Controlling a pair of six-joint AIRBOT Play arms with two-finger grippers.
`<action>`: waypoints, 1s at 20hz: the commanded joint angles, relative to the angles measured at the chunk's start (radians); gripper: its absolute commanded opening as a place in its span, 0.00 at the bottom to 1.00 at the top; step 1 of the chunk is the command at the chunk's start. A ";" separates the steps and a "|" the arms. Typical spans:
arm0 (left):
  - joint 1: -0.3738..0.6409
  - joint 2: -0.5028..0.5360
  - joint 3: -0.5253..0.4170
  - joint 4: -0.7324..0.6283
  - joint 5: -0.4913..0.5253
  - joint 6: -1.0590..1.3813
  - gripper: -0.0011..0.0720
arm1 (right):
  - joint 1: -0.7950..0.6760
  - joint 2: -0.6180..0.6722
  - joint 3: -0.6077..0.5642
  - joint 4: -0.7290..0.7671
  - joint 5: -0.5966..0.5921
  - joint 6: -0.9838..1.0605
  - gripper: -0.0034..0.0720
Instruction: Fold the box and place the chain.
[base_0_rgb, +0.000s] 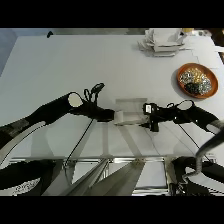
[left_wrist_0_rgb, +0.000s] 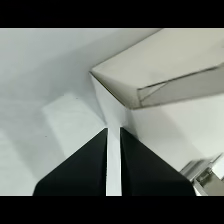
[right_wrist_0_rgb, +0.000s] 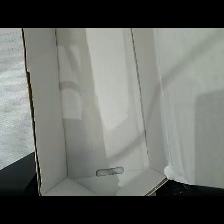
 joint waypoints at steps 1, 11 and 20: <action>-0.013 0.030 0.007 -0.005 0.002 0.003 0.14 | 0.000 0.000 0.000 0.000 0.000 0.000 0.65; -0.050 0.036 0.007 -0.003 0.008 0.003 0.33 | 0.000 0.000 0.000 0.000 0.000 0.000 0.65; -0.122 -0.005 0.105 0.271 0.033 -0.366 0.42 | 0.000 0.000 0.000 0.000 0.000 0.000 0.65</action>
